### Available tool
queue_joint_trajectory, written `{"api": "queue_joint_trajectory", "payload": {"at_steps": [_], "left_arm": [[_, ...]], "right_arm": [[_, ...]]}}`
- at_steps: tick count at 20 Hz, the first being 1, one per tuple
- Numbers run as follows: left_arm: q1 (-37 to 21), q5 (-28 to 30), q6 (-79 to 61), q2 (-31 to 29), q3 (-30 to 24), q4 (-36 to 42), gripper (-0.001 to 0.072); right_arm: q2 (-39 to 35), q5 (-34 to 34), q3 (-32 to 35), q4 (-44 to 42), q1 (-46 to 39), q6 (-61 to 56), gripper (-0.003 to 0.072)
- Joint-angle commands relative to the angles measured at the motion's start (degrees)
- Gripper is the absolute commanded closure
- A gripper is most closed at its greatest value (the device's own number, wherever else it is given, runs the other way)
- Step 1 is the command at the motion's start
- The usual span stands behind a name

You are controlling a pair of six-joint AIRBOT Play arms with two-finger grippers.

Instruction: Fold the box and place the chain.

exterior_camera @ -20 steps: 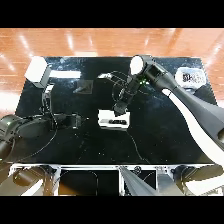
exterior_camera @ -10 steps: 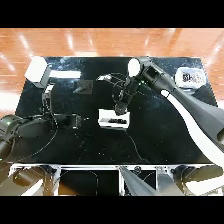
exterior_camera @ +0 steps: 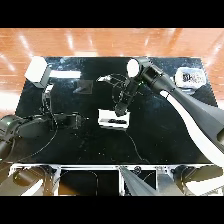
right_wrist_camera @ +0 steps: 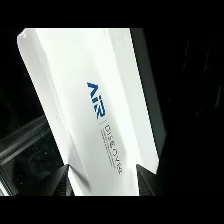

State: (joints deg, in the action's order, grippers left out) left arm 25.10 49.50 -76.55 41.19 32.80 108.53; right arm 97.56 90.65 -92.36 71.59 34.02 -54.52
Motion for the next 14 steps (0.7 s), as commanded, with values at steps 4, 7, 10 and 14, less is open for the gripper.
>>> {"api": "queue_joint_trajectory", "payload": {"at_steps": [4,7,10,14], "left_arm": [[0.0,-0.1,0.0,0.0,0.0,0.0,0.018],[0.0,-0.1,0.0,0.0,0.0,0.0,0.018],[0.0,-0.1,0.0,0.0,0.0,0.0,0.018],[0.0,-0.1,0.0,0.0,0.0,0.0,0.018]], "right_arm": [[0.0,1.2,0.0,0.0,0.0,0.1,0.0202],[0.0,0.5,0.0,0.0,0.0,0.1,0.0202],[0.0,-0.1,0.0,0.0,0.0,0.1,0.0203],[0.0,-2.3,0.0,0.0,0.0,0.1,0.0307]]}}
